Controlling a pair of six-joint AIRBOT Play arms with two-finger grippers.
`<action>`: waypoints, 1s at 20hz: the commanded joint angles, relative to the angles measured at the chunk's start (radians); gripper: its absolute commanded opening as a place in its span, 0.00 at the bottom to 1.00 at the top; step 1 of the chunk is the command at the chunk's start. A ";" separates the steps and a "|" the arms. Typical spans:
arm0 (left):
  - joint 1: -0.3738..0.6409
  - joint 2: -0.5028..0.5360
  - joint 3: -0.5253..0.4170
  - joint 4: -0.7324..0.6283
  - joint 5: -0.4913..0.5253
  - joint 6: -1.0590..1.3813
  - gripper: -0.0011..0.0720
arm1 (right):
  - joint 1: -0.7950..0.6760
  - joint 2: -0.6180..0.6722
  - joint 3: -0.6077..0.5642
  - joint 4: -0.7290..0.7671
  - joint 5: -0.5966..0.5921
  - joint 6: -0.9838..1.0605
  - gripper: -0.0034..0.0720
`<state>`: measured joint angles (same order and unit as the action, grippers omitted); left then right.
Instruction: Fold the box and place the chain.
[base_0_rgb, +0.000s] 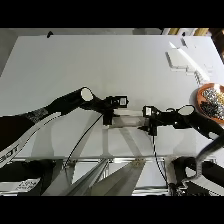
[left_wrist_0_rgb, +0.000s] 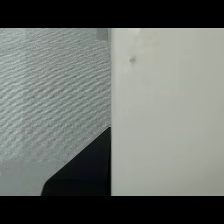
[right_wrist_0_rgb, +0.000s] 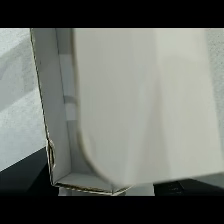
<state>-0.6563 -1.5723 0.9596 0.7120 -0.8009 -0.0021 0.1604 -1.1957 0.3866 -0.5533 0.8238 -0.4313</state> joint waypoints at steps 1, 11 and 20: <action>0.000 0.001 0.000 0.000 0.000 0.000 0.03 | 0.000 0.001 0.000 0.000 0.000 0.000 0.57; 0.000 0.001 0.000 0.000 0.000 0.000 0.03 | 0.000 0.001 0.000 0.000 0.000 0.000 0.57; 0.002 0.013 0.000 0.001 0.004 0.001 0.36 | 0.000 0.001 0.000 0.000 0.000 0.000 0.57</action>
<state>-0.6559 -1.5696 0.9588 0.7238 -0.7895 -0.0025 0.1608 -1.1954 0.3866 -0.5537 0.8238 -0.4324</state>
